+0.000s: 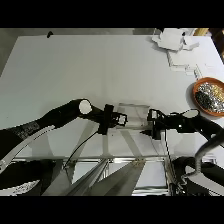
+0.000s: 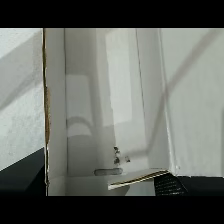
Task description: Fold the box and place the chain.
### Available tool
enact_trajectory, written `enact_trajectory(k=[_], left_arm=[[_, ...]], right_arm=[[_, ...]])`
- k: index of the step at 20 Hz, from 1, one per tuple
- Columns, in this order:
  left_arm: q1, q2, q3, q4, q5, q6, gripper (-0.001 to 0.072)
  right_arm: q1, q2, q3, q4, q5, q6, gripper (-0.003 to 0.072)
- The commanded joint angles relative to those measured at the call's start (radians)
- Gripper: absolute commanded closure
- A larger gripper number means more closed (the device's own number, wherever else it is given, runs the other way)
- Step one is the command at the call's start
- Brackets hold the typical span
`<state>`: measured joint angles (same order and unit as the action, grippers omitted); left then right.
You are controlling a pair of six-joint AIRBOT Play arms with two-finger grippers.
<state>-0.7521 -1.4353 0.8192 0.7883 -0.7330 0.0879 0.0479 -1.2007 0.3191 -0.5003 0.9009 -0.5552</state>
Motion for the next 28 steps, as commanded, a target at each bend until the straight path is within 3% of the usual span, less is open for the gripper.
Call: enact_trajectory(k=[1,7,8,9,11,15,19,20,22,24,26,28], left_arm=[[-0.014,-0.013,0.000,-0.052,0.034,0.002,0.0578],[-0.050,-0.040,0.000,-0.108,0.096,0.001,0.0567],[-0.052,-0.044,0.000,-0.108,0.096,0.001,0.0508],[-0.054,-0.047,0.000,-0.108,0.097,0.001,0.0402],[-0.056,-0.046,0.000,-0.108,0.097,-0.002,0.0303],[-0.051,-0.027,0.000,-0.101,0.097,-0.067,0.0290],[0.001,0.124,0.000,0.066,0.034,-0.455,0.0298],[0.022,0.179,0.000,0.126,-0.005,-0.594,0.0316],[0.068,0.283,0.000,0.240,-0.098,-0.869,0.0574],[0.125,0.363,0.000,0.311,-0.215,-1.101,0.0705],[0.176,0.405,0.000,0.368,-0.297,-1.354,0.0706],[0.214,0.400,-0.013,0.398,-0.289,-1.567,0.0706]], right_arm=[[0.000,0.000,0.000,0.000,0.000,0.000,0.0219],[0.000,0.000,0.000,0.000,0.000,0.000,0.0219],[0.000,0.000,0.000,0.000,0.000,0.000,0.0219],[0.000,0.000,0.000,0.000,0.000,0.000,0.0219],[0.000,0.000,0.000,0.000,0.000,0.000,0.0219],[0.000,0.000,0.000,0.000,0.000,0.000,0.0219],[0.000,0.000,0.000,0.000,0.000,0.000,0.0219],[0.000,0.000,0.000,0.000,0.000,0.000,0.0219],[0.000,0.000,0.000,0.000,0.000,0.000,0.0219],[0.000,0.000,0.000,0.000,0.000,0.000,0.0219],[0.000,0.000,0.000,0.000,0.000,0.000,0.0219],[0.000,0.000,0.000,0.000,0.000,0.000,0.0219]])
